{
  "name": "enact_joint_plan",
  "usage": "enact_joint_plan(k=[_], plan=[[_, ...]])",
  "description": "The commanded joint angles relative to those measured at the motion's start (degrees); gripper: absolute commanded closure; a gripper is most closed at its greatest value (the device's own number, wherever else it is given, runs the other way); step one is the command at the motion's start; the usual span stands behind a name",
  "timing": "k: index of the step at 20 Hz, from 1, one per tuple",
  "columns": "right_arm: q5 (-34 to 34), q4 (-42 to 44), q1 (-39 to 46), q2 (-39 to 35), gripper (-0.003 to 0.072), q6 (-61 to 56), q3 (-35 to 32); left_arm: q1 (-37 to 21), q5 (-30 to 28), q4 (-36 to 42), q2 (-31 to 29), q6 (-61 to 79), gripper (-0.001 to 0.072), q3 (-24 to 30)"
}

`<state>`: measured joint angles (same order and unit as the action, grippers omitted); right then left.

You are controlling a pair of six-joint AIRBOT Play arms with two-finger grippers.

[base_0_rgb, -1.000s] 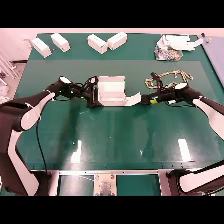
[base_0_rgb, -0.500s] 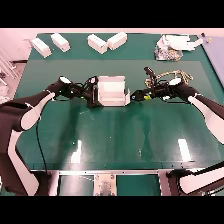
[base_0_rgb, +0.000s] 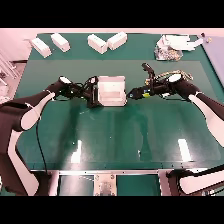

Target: Fold the box and place the chain.

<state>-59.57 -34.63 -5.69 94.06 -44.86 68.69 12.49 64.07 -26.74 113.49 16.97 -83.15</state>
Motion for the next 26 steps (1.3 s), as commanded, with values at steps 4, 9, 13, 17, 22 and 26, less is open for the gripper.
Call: enact_joint_plan(k=[4, 9, 13, 17, 22, 26], plan=[[-0.07, -0.09, -0.63, -0.11, 0.0445, -0.2, 0.11, -0.04, 0.0, -0.02, -0.04, 0.02, 0.0141, 0.0], [0.22, -0.57, -2.43, -0.09, 0.0381, -0.2, 0.55, -0.04, 0.0, -0.02, -0.04, 0.0, 0.0141, 0.0], [0.22, -2.62, -2.43, -0.09, 0.0381, -1.68, 0.57, -0.04, 0.02, -0.02, -0.04, 0.0, 0.0141, 0.0], [2.1, -3.8, -2.43, -0.09, 0.0311, -3.17, 0.94, -0.04, 0.02, -0.02, -0.04, 0.0, 0.0141, 0.0], [2.8, -3.85, -2.62, -0.04, 0.0287, -3.17, 1.86, -0.04, 0.04, -0.02, -0.04, 0.0, 0.0141, 0.0], [4.17, -10.23, -4.9, -0.04, 0.0237, -7.61, 1.86, -0.04, 0.11, 0.0, -0.04, -0.02, 0.0141, 0.0]])
